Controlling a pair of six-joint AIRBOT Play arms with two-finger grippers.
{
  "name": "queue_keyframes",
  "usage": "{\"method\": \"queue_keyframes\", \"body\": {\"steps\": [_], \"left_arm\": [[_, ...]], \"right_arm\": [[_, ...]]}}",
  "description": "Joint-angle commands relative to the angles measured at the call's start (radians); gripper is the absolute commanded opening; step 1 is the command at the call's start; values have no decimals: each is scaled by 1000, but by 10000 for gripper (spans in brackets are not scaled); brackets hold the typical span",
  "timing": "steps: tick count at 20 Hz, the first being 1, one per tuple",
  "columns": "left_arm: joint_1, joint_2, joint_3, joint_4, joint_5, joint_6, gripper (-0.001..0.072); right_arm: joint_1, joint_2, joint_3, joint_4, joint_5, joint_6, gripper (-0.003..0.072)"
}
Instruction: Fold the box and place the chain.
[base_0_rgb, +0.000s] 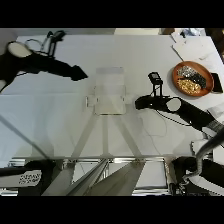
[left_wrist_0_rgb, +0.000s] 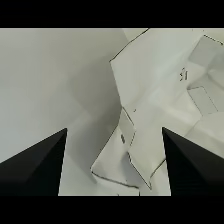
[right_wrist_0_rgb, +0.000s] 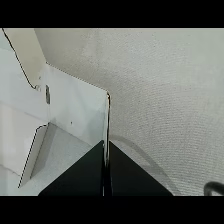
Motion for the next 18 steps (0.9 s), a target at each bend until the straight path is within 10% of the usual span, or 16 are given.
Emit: {"method": "queue_keyframes", "body": {"steps": [1,13,18], "left_arm": [[-48,-216,175,-35,-99,103,653],[-143,-312,223,-37,-174,236,623],[-159,-312,223,-26,-196,402,390]], "right_arm": [[1,0,-1,0,0,0,11],[1,0,-1,0,0,0,11],[1,0,-1,0,0,0,11]]}}
